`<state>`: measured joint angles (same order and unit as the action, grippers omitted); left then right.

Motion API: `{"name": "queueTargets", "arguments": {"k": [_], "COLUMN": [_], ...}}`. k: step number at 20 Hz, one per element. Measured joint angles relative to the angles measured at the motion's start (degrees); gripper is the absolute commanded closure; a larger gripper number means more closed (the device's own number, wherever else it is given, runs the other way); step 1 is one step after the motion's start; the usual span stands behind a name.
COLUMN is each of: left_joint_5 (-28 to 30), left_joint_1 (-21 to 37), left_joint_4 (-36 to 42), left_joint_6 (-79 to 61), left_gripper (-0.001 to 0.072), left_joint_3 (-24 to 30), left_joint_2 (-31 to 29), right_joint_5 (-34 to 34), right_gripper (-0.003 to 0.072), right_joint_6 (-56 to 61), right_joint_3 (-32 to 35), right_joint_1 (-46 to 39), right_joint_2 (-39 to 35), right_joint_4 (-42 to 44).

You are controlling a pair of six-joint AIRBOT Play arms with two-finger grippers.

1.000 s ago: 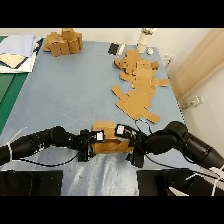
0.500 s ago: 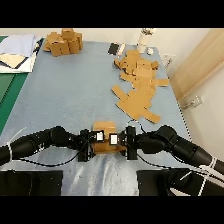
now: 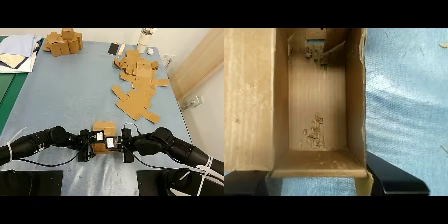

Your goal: Fold the box.

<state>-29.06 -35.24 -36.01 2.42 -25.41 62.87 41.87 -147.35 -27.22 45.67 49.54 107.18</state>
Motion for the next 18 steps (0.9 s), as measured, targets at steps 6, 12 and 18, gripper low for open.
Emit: {"name": "queueTargets", "arguments": {"k": [6,12,18], "left_joint_5": [0.0,0.0,0.0], "left_joint_1": [0.0,0.0,0.0], "left_joint_4": [-0.1,0.0,0.0], "left_joint_6": [0.0,0.0,0.1], "left_gripper": [0.0187,0.0187,0.0187], "left_joint_3": [0.0,0.0,0.0], "left_joint_2": [0.0,0.0,0.0], "right_joint_5": [-0.9,1.1,6.0], "right_gripper": [0.0587,0.0683,0.0660], "right_joint_6": [-2.4,-0.6,8.1], "right_joint_3": [0.0,0.0,0.1], "right_joint_1": [0.2,0.1,0.0], "right_joint_2": [1.5,1.6,-1.2], "right_joint_4": [4.0,1.5,-5.4]}}
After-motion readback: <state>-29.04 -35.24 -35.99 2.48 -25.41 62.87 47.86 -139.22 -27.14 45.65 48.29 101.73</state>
